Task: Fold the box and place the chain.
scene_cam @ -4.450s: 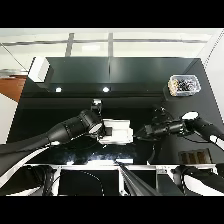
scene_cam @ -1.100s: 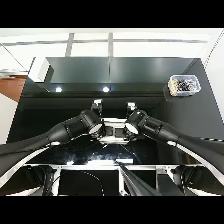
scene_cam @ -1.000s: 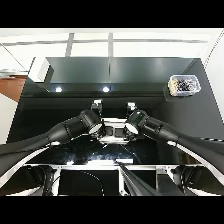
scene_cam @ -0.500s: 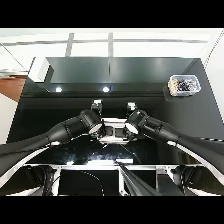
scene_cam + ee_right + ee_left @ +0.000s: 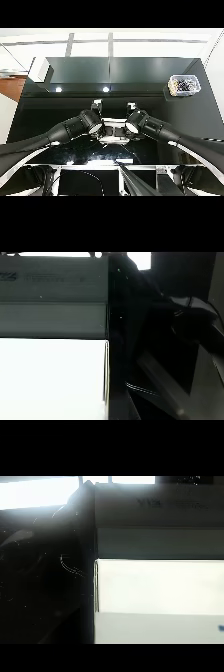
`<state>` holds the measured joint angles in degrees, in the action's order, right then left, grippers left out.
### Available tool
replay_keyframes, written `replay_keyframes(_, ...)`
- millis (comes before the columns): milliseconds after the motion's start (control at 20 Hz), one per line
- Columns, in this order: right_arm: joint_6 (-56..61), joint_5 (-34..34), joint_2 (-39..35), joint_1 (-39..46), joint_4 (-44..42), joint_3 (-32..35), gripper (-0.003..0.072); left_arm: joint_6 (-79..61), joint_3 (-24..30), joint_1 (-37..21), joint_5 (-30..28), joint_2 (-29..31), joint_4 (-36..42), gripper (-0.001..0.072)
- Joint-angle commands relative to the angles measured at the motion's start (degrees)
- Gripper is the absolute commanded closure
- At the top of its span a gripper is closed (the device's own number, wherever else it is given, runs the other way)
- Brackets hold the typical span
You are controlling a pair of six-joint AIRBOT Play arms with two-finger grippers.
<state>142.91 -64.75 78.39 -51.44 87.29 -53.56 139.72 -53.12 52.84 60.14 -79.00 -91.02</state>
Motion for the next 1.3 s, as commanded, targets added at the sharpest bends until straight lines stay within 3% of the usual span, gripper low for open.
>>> replay_keyframes(0, -2.3, -1.4, -2.1, 0.3, 1.3, -0.4, 0.0312, 0.0, 0.0, 0.0, 0.3, 0.0, 0.0, 0.0685)
replay_keyframes(400, -11.4, -8.2, -18.9, 0.4, 5.8, -2.0, 0.0311, 0.0, 0.0, 0.0, 0.4, 0.0, 0.0, 0.0686)
replay_keyframes(550, -15.0, -15.6, -27.0, 2.6, 21.9, -2.1, 0.0311, 0.0, 0.0, 0.0, 0.4, 0.0, 0.0, 0.0686)
replay_keyframes(650, -19.5, -18.4, -29.0, 8.9, 33.6, -2.0, 0.0311, 0.0, 0.0, 0.0, 0.4, 0.0, 0.0, 0.0686)
replay_keyframes(700, -22.3, -17.0, -29.0, 13.6, 35.6, -1.9, 0.0311, 0.0, 0.0, 0.0, 0.4, 0.0, 0.0, 0.0685)
replay_keyframes(800, -24.5, -7.8, -28.8, 25.7, 35.1, -0.3, 0.0309, 0.0, 0.0, 0.0, 0.4, 0.0, 0.0, 0.0686)
replay_keyframes(850, -24.6, -2.7, -28.2, 31.8, 33.8, 0.5, 0.017, 0.0, 0.0, 0.0, 0.4, 0.0, 0.0, 0.0685)
replay_keyframes(900, -26.4, 2.5, -26.9, 38.2, 30.8, 0.8, -0.0025, 0.0, 0.0, 0.0, 0.3, 0.0, 0.0, 0.0686)
replay_keyframes(1050, -34.6, 16.0, -20.0, 52.5, 16.2, 0.1, -0.0016, 0.0, 0.0, 0.0, 0.0, 0.0, 0.0, 0.0686)
replay_keyframes(1250, -37.2, 17.3, -4.9, 60.2, 6.3, -7.6, -0.0015, 0.0, 0.0, 0.0, -0.1, 0.0, 0.0, 0.0686)
